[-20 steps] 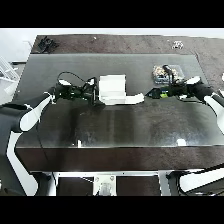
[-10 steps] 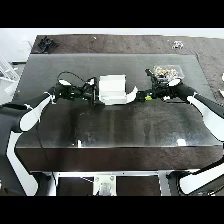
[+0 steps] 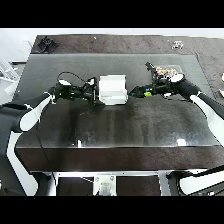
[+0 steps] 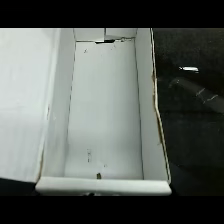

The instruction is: Fold the box and place the chain.

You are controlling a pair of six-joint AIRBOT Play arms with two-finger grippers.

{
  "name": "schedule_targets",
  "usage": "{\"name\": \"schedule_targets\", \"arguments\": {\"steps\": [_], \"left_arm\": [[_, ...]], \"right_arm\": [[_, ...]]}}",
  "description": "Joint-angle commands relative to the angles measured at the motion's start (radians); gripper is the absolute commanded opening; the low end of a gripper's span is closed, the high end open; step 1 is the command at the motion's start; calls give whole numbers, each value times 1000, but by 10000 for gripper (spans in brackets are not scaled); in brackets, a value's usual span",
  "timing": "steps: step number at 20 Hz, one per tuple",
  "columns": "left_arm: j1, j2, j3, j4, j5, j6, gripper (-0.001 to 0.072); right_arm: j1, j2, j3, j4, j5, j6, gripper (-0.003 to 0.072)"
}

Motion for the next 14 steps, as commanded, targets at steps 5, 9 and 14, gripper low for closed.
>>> {"name": "schedule_targets", "arguments": {"steps": [5, 9, 14], "left_arm": [[0, 0, 0, 0, 0, 0, 356], [-1, 0, -1, 0, 0, 0, 356], [0, 0, -1, 0, -1, 0, 356]], "right_arm": [[10, 4, 2, 39, 5, 7, 243], [28, -10, 2, 45, -39, 8, 245], [38, -14, 2, 43, -44, 8, 316]]}}
